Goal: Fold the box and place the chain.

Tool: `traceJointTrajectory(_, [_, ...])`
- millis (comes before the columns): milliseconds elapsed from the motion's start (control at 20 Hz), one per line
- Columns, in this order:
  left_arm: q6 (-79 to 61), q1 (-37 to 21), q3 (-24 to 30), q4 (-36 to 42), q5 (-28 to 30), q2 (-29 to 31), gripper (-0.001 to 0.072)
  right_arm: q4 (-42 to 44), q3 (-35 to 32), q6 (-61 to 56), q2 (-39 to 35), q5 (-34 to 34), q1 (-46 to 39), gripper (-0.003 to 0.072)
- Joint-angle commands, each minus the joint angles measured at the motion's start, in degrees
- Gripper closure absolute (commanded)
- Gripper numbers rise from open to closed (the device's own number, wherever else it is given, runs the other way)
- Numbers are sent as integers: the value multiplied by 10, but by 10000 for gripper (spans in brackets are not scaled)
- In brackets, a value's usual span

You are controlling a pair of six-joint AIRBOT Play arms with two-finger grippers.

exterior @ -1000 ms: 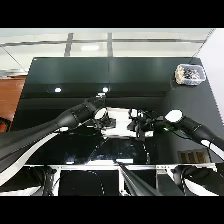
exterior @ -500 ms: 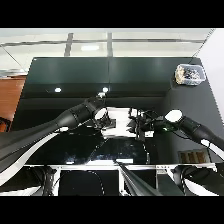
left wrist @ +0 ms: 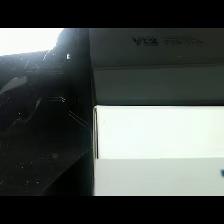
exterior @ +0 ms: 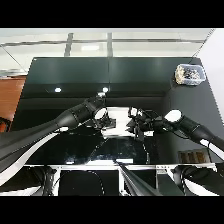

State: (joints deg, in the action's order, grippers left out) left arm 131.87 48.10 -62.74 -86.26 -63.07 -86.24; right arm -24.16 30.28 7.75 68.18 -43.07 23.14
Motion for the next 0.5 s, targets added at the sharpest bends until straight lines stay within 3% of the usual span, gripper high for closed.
traceJointTrajectory(0, [-1, 0, 0, 0, 0, 0, 683, 4, 0, 0, 3, 13, 6, 449])
traceJointTrajectory(450, [-1, 0, 0, 0, 0, 0, 683, 2, 0, 0, 3, 10, 6, 450])
